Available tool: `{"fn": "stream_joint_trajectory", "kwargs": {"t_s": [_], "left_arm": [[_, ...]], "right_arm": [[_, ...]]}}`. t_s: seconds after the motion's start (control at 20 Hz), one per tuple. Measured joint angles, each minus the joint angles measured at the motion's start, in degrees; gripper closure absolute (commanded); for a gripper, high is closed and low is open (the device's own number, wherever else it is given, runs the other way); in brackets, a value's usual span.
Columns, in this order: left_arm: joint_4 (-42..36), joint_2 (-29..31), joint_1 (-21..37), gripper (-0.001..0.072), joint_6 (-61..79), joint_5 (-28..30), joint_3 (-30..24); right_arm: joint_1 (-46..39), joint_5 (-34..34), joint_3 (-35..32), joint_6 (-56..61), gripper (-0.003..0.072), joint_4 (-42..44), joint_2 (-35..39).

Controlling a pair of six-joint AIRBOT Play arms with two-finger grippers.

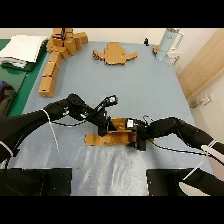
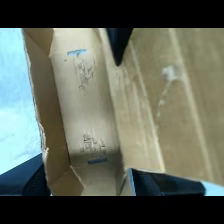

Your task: Fold the box.

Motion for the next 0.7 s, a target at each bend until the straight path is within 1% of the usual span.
{"fn": "stream_joint_trajectory", "kwargs": {"t_s": [0.35, 0.45, 0.5, 0.7], "left_arm": [[0.0, 0.0, 0.0, 0.0698, 0.0, 0.0, 0.0], [0.0, 0.0, 0.0, 0.0698, 0.0, 0.0, 0.0], [-0.02, 0.0, 0.0, 0.0698, 0.0, 0.0, 0.0], [-0.02, 0.0, 0.0, 0.0698, 0.0, 0.0, 0.0]], "right_arm": [[-0.02, 0.09, -0.02, 0.0, -0.0007, -0.79, -0.98], [-0.02, 0.17, -0.02, 0.0, 0.0095, -0.9, -1.09], [-0.02, 0.33, -0.02, 0.0, 0.0108, -0.92, -1.09], [-0.02, 0.37, 0.0, 0.0, 0.0113, -1.01, -1.14]]}}
